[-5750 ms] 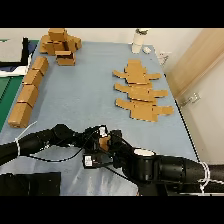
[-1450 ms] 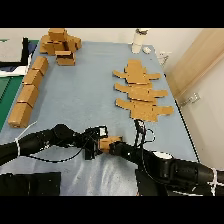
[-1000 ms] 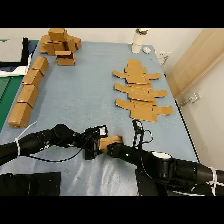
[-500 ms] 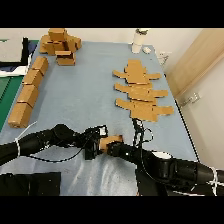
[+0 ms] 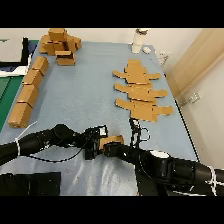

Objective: Fold the box.

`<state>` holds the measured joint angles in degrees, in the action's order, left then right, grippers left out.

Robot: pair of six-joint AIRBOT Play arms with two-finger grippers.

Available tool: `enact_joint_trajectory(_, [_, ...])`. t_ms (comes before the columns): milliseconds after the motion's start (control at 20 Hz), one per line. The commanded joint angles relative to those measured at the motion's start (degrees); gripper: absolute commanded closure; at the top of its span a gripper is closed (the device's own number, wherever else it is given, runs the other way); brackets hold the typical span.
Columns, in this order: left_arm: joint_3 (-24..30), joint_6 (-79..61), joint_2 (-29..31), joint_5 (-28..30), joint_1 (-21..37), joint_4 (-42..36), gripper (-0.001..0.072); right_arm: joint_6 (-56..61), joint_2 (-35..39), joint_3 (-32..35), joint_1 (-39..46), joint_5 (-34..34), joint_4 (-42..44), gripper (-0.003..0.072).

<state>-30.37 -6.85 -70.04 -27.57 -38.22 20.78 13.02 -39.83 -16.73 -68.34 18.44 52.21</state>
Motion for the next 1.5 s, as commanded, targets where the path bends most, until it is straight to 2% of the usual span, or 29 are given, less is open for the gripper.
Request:
enact_joint_trajectory(0, [-0.04,0.00,-0.02,0.02,-0.02,0.02,0.0231,-0.61,-0.09,-0.81,0.00,0.02,0.11,0.0682])
enact_joint_trajectory(750, [-0.04,0.00,-0.02,0.02,-0.02,0.02,0.0231,-0.61,-3.41,-0.81,-1.79,0.87,3.13,0.0682])
enact_joint_trajectory(1150, [-0.04,0.00,-0.02,0.00,-0.02,0.02,0.0231,-3.67,-1.36,-2.99,-1.79,2.40,1.11,0.0682])
enact_joint_trajectory(1250, [-0.04,0.00,-0.02,0.02,-0.02,0.02,0.0231,-8.28,1.22,-5.49,-1.79,10.73,1.84,0.0682])
enact_joint_trajectory(1450, [-0.04,0.00,-0.02,0.00,-0.02,0.02,0.0231,-19.71,4.92,-10.84,-1.75,41.31,4.63,0.0682])
